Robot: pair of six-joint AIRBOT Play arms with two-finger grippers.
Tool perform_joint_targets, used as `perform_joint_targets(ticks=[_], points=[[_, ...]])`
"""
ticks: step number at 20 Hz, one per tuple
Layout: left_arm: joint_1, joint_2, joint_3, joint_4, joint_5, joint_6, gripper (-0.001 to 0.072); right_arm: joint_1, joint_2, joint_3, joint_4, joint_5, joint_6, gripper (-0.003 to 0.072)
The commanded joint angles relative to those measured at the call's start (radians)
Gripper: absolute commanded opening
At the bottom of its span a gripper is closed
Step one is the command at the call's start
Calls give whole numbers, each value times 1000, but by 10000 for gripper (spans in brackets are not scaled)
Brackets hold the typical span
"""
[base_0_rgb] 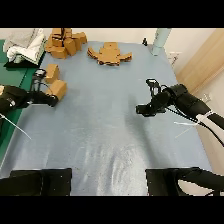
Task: Fold the box.
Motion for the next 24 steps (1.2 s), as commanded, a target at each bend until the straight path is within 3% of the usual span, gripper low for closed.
perform_joint_targets(ticks=[1,9,24], points=[[100,-84,68,10,46,-89,508,0,-1,1,0,0,0,6],[91,-314,351,18,-33,-195,508,0,-1,1,0,0,0,6],[91,-344,373,17,-14,-188,507,0,-1,1,0,0,0,6]])
